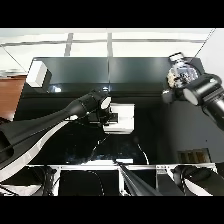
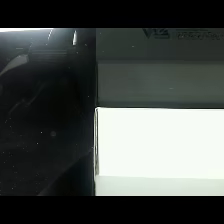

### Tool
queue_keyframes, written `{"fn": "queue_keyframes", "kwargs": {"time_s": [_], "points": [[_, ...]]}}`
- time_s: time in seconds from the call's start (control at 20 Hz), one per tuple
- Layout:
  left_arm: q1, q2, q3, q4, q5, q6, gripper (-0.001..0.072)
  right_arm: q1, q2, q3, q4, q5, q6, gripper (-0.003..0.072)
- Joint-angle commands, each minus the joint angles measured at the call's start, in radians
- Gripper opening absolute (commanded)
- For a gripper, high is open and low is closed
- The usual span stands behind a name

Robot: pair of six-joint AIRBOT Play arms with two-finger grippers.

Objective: Fold the box and place the chain.

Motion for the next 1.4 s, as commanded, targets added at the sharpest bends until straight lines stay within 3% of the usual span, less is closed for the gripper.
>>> {"fn": "queue_keyframes", "kwargs": {"time_s": [0.0,0.1,0.2,0.45,0.55,0.65,0.7,0.95,1.0,1.05,1.1,1.15,1.2,1.25,1.35], "points": [[0.0,-0.001,0.0,0.0,0.003,0.0,0.0025,-0.257,-0.053,-0.042,0.038,-0.192,-0.003,0.0699],[0.0,-0.001,0.0,0.0,0.003,0.0,0.0025,-0.38,-0.134,-0.016,0.213,-0.239,-0.019,0.0698],[0.0,-0.001,0.0,0.0,0.008,0.0,0.0025,-0.432,-0.241,0.078,0.29,-0.236,-0.052,0.0697],[0.0,-0.001,0.0,-0.001,0.002,0.0,0.0025,-0.494,-0.566,0.496,0.33,-0.145,0.027,0.0694],[0.0,-0.001,0.0,-0.001,0.002,0.0,0.0025,-0.508,-0.692,0.647,0.345,-0.074,0.04,0.0576],[0.0,-0.001,0.0,0.0,0.003,0.0,0.0025,-0.528,-0.797,0.757,0.406,-0.017,0.051,0.0576],[0.0,-0.001,0.0,-0.001,0.003,0.0,0.0025,-0.541,-0.834,0.784,0.442,-0.013,0.058,0.0534],[0.0,-0.001,0.0,-0.002,-0.002,0.0,0.0025,-0.589,-0.924,0.79,0.513,-0.036,0.092,0.0515],[0.0,-0.001,0.0,-0.003,-0.002,0.0,0.0025,-0.593,-0.93,0.79,0.513,-0.045,0.091,0.0412],[0.0,-0.001,0.0,-0.003,-0.001,0.0,0.0025,-0.594,-0.933,0.79,0.513,-0.062,0.09,0.0386],[0.0,-0.001,0.0,-0.004,-0.001,0.0,0.0025,-0.594,-0.932,0.79,0.513,-0.076,0.086,0.0175],[0.0,-0.001,0.0,-0.004,-0.001,0.0,0.0026,-0.594,-0.929,0.792,0.513,-0.08,0.086,0.0053],[0.0,-0.001,0.0,-0.004,-0.001,0.0,0.0025,-0.594,-0.926,0.797,0.523,-0.078,0.069,0.0053],[0.0,-0.001,0.0,-0.004,-0.001,0.0,0.0025,-0.594,-0.924,0.813,0.537,-0.065,0.03,0.0006],[0.0,-0.001,0.0,-0.004,0.0,0.0,0.0025,-0.594,-0.912,0.876,0.539,-0.024,-0.036,0.0012]]}}
